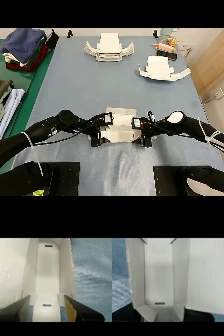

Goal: Fold the box.

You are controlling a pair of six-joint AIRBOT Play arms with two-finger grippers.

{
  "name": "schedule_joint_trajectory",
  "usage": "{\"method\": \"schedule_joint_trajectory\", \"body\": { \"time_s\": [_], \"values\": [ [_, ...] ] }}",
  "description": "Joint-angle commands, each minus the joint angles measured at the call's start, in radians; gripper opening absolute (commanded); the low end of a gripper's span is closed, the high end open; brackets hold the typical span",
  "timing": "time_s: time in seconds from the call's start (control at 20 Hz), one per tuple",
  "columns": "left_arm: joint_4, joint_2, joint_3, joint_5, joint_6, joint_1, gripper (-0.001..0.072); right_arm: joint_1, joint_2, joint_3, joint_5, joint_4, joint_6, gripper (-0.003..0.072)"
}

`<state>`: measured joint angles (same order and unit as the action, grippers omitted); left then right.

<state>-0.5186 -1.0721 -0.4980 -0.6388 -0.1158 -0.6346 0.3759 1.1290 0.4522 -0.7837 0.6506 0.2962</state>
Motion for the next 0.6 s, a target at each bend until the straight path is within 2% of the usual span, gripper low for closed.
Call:
{"method": "schedule_joint_trajectory", "body": {
  "time_s": [0.0,0.05,0.1,0.15,0.2,0.35,0.55],
  "values": [
    [0.002,-0.002,0.0,0.007,0.005,-0.001,0.0679,0.0,0.0,0.0,-0.001,0.0,0.0,0.0606],
    [-0.007,-0.002,0.0,0.011,0.008,-0.001,0.061,0.0,0.0,0.0,-0.001,0.0,0.0,0.0607],
    [-0.031,0.002,0.0,0.008,0.04,0.001,0.0308,0.0,0.0,0.0,-0.001,0.0,0.0,0.0606],
    [-0.092,0.013,0.0,0.008,0.102,0.0,0.0059,0.0,0.0,0.0,-0.001,0.0,0.0,0.0606],
    [-0.147,0.032,-0.001,0.004,0.183,0.0,0.0015,0.0,0.0,0.0,-0.001,0.0,0.0,0.0606],
    [-0.269,0.13,-0.008,-0.055,0.446,0.001,0.0015,0.0,0.0,0.0,-0.001,0.0,0.0,0.0606],
    [-0.416,0.337,-0.031,-0.192,0.825,0.001,0.0015,0.0,0.0,0.0,-0.001,0.0,0.0,0.0606]
  ]
}}
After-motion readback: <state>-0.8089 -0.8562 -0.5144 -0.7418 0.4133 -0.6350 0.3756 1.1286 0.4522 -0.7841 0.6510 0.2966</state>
